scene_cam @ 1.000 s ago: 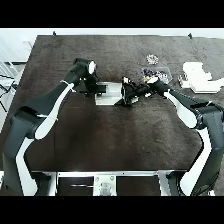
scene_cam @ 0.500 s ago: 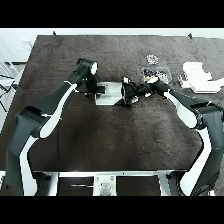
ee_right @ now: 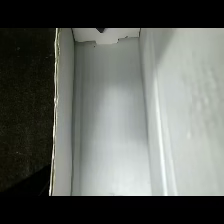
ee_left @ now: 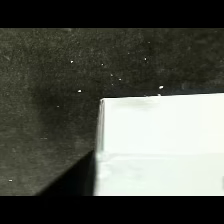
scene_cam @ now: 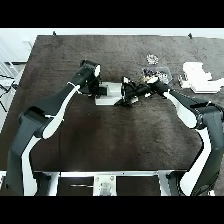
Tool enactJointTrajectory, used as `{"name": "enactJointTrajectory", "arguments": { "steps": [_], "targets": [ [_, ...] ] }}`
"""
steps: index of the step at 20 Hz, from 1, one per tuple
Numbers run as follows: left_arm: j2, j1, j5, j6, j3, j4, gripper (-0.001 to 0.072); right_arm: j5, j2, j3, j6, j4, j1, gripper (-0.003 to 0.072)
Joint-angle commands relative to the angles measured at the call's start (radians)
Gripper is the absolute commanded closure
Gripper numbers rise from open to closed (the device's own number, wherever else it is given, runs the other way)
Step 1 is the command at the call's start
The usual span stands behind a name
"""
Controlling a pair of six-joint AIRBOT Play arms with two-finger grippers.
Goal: Fold the box and place the chain.
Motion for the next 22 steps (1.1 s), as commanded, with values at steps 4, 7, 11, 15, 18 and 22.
{"name": "enactJointTrajectory", "arguments": {
  "steps": [4, 7, 11, 15, 18, 22],
  "targets": [
    [-0.001, 0.000, 0.007, -0.005, 0.001, 0.009, 0.0662, 0.001, 0.000, 0.000, 0.000, -0.002, -0.001, 0.0198],
    [0.000, 0.000, 0.009, -0.004, 0.002, 0.007, 0.0647, 0.001, 0.000, 0.000, 0.000, -0.002, -0.001, 0.0198],
    [0.026, 0.002, -0.010, 0.082, 0.022, 0.005, 0.0281, 0.001, 0.000, 0.000, 0.000, -0.002, -0.001, 0.0198],
    [0.083, 0.014, -0.032, 0.109, 0.023, 0.002, 0.0280, 0.001, 0.000, 0.000, 0.000, -0.002, -0.001, 0.0198],
    [0.126, 0.023, -0.056, 0.159, 0.021, 0.003, 0.0281, 0.001, 0.000, 0.000, 0.000, -0.002, -0.001, 0.0197],
    [0.182, 0.023, -0.064, 0.171, 0.013, 0.034, 0.0281, 0.001, 0.000, 0.000, 0.000, -0.002, -0.001, 0.0197]
  ]
}}
